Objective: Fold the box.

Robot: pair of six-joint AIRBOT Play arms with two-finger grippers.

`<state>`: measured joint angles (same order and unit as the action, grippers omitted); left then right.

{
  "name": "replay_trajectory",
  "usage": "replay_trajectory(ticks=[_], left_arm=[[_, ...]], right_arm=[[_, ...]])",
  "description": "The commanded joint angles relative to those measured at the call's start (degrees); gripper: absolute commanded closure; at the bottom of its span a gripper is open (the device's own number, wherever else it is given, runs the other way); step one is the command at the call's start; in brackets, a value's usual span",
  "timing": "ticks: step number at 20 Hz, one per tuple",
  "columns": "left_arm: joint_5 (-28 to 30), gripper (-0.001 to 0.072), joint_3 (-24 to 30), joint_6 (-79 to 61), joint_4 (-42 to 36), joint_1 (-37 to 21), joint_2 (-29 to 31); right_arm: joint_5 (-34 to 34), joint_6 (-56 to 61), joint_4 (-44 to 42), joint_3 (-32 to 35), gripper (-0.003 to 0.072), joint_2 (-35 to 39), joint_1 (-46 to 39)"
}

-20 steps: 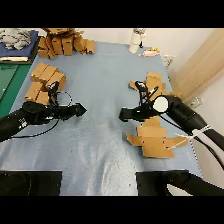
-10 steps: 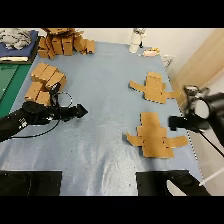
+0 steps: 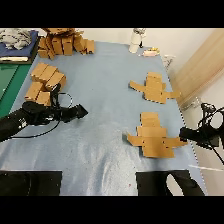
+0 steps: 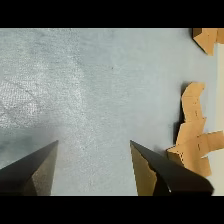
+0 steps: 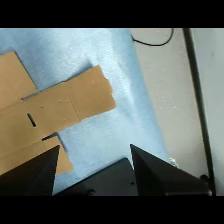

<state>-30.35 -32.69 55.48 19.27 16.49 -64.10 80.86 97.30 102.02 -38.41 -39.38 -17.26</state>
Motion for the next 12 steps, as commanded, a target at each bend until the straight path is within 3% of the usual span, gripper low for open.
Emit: replay_trajectory(ticks=[1, 8, 12], left_arm=[[-0.6, 0.0012, 0.0, 0.1, 0.0, -0.1, 0.0], [-1.4, 0.0012, 0.0, 0.1, 0.0, -0.1, 0.0], [-1.6, 0.0012, 0.0, 0.0, 0.1, -0.1, 0.0]], right_arm=[[-2.1, -1.8, 1.3, 0.6, -0.0014, -1.7, -2.1], [-3.2, -1.4, 1.3, 0.3, -0.0013, -11.4, -6.6], [-5.6, -7.5, -12.0, 0.3, -0.0013, -12.6, -14.6]])
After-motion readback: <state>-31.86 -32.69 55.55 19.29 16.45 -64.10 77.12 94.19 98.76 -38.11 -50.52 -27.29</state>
